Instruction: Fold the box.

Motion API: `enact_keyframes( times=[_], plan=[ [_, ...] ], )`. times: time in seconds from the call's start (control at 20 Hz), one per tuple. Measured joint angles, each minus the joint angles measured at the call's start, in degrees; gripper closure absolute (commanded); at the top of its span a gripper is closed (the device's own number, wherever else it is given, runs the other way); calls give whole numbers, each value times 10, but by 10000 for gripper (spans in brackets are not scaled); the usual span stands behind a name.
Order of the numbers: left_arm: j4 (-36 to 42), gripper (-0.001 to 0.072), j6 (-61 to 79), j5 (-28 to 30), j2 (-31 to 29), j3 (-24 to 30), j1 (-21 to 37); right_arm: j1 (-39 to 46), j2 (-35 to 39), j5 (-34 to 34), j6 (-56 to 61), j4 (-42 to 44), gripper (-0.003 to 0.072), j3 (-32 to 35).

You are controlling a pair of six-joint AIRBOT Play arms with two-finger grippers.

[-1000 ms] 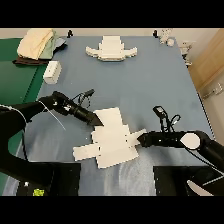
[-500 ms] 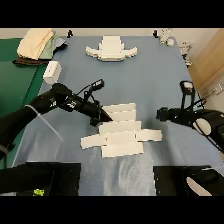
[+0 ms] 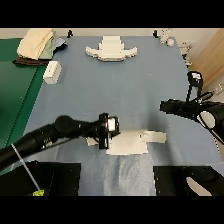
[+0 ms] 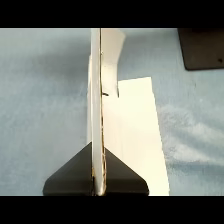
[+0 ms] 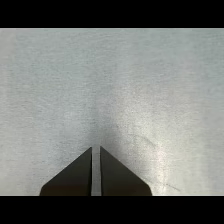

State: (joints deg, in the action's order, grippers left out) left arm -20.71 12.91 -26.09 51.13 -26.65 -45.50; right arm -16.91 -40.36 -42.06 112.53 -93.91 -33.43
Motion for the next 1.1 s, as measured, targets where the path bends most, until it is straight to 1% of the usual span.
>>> enact_keyframes(
  times=[0.1,0.15,0.25,0.35,0.45,0.5,0.6,0.65,0.75,0.9,1.0,1.1],
  plan=[
    [1,697,2,47,-7,27,-34,0,-7,2,1,2,611,-1],
    [2,697,-1,63,-9,35,-44,0,-10,3,1,4,664,-1],
    [2,697,-21,87,-10,46,-58,0,-14,3,2,9,679,-1],
    [2,697,-41,96,-10,52,-65,0,-16,4,1,11,678,-1],
    [1,697,-53,87,-10,55,-64,0,-17,4,1,12,679,-1],
    [1,697,-57,71,-10,55,-56,0,-18,4,2,14,679,-1],
    [0,697,-63,25,-10,49,-22,0,-18,3,1,16,679,-1],
    [-1,697,-65,2,-10,44,1,0,-18,1,2,18,678,-1],
    [-5,697,-65,-63,-6,29,57,0,-18,0,2,20,679,-1],
    [-16,697,-63,-144,18,-6,123,0,-18,-1,2,22,679,-1],
    [-26,697,-61,-185,46,-30,144,0,-21,-1,2,23,679,-1],
    [-30,696,-54,-212,76,-49,151,0,-25,-1,2,25,679,-1]
  ],
)
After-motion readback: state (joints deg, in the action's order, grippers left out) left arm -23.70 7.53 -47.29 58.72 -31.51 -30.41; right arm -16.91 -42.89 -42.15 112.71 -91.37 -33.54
